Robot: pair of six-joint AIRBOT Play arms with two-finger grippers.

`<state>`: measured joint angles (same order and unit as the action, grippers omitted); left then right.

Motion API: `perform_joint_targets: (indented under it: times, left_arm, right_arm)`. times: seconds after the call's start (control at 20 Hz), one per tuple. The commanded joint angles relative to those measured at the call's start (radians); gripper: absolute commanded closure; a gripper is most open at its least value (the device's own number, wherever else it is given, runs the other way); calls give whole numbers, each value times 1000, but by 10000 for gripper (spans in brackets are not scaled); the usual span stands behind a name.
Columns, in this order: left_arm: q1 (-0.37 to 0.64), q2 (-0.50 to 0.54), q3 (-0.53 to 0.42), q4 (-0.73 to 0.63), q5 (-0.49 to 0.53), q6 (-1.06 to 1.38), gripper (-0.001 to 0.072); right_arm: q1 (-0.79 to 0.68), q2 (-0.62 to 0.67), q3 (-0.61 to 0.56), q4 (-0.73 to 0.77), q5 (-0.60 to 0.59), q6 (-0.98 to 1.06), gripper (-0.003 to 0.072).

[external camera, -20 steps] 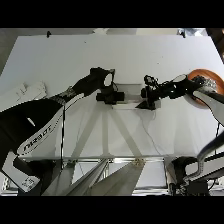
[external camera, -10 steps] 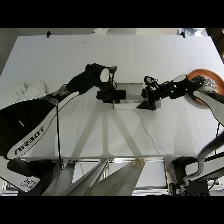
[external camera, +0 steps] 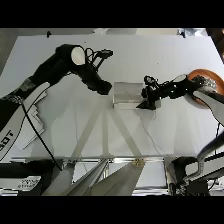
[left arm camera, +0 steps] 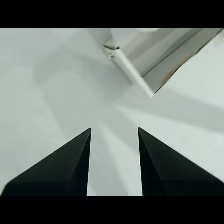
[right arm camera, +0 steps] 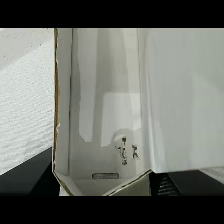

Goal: Fold the box and place the chain.

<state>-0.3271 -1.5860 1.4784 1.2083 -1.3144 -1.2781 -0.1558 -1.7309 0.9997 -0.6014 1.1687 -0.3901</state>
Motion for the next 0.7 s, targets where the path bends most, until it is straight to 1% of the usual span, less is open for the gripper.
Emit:
perform_joint_targets:
  times: [0.0, 0.05, 0.1, 0.15, 0.2, 0.25, 0.4, 0.45, 0.55, 0.65]
  left_arm:
    - [75, 21, -85, -108, 70, 543, 370]
    - [91, 21, -127, -166, 109, 687, 369]
    - [106, 21, -173, -222, 140, 849, 336]
    - [119, 20, -209, -266, 163, 986, 215]
    - [133, 19, -242, -314, 194, 1093, 42]
    - [146, 15, -261, -363, 219, 1155, 10]
    - [186, -28, -270, -535, 226, 1336, 8]
    - [193, -47, -270, -573, 227, 1399, 8]
    - [198, -84, -270, -618, 226, 1458, 7]
    - [197, -114, -270, -626, 225, 1474, 7]
  right_arm:
    - [1, 0, 1, 0, 2, -1, 389]
    - [1, 0, 1, 0, 2, -1, 389]
    - [1, 0, 1, 0, 2, -1, 389]
    - [1, 0, 1, 0, 2, -1, 389]
    - [1, 0, 1, 0, 2, -1, 389]
    - [1, 0, 1, 0, 2, -1, 389]
    - [1, 0, 1, 0, 2, -1, 389]
    - [1, 0, 1, 0, 2, -1, 389]
    - [1, 0, 1, -1, 2, -1, 389]
    - [1, 0, 1, -1, 2, -1, 389]
